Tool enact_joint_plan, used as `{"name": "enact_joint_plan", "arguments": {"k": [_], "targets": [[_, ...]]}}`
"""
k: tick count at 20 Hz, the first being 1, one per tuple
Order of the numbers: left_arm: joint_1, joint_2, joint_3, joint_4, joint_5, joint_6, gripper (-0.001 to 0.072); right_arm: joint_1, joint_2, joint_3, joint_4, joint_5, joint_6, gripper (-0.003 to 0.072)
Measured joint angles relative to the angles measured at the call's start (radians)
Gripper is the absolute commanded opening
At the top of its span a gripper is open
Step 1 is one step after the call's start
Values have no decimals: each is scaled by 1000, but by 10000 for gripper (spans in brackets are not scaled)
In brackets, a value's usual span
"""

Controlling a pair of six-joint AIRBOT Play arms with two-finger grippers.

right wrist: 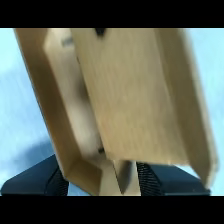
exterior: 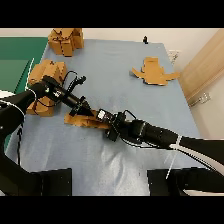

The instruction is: Fold the box.

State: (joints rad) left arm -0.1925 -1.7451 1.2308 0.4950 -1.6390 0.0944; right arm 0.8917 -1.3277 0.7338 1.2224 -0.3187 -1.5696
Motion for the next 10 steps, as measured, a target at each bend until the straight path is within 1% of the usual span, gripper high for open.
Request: {"name": "enact_joint_plan", "arguments": {"k": [4, 10], "targets": [[0, 0, 0, 0, 5, 0, 16, 0, 0, 32, 58, -83, -137, 572], [0, 0, 0, -25, 29, -1, 16, -34, -1, 70, 113, -101, -240, 572]]}}
